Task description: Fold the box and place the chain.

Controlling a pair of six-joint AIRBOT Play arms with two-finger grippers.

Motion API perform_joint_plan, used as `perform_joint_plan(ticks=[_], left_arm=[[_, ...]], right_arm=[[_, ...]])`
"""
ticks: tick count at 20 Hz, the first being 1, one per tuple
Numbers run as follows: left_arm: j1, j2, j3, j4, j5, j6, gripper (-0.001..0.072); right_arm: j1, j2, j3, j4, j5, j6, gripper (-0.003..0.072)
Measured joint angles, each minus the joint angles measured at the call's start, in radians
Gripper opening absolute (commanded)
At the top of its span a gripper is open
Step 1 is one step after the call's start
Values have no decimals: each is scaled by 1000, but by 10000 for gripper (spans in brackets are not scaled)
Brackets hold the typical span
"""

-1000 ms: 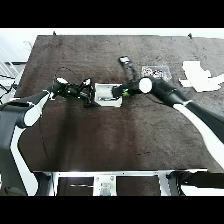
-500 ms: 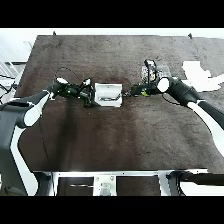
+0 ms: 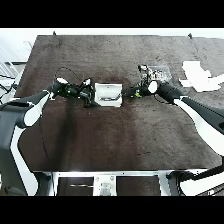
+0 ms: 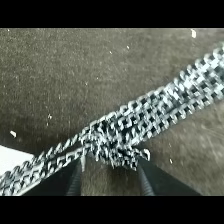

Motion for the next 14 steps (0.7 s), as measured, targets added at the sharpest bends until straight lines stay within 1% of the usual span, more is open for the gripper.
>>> perform_joint_plan(ticks=[1, 2, 3, 4, 5, 8, 10, 14], left_arm=[[0, 0, 0, 0, 0, 0, 528], [0, 0, 0, 0, 0, 0, 528], [0, 0, 0, 0, 0, 0, 528], [0, 0, 0, 0, 0, 0, 528], [0, 0, 0, 0, 0, 0, 528], [0, 0, 0, 0, 0, 0, 528], [0, 0, 0, 0, 0, 0, 528], [0, 0, 0, 0, 1, 0, 528]], right_arm=[[0, -11, 7, 4, -5, -3, 247], [0, -19, 11, 7, -6, -5, 175], [0, -26, 15, 8, -10, -10, 128], [0, -30, 18, 10, -13, -13, 35], [0, -32, 21, 11, -18, -16, 7], [0, -29, 29, 14, -19, -21, 5], [1, -2, 32, 14, -17, -22, 5], [5, 119, 35, 14, 17, -24, 5]])
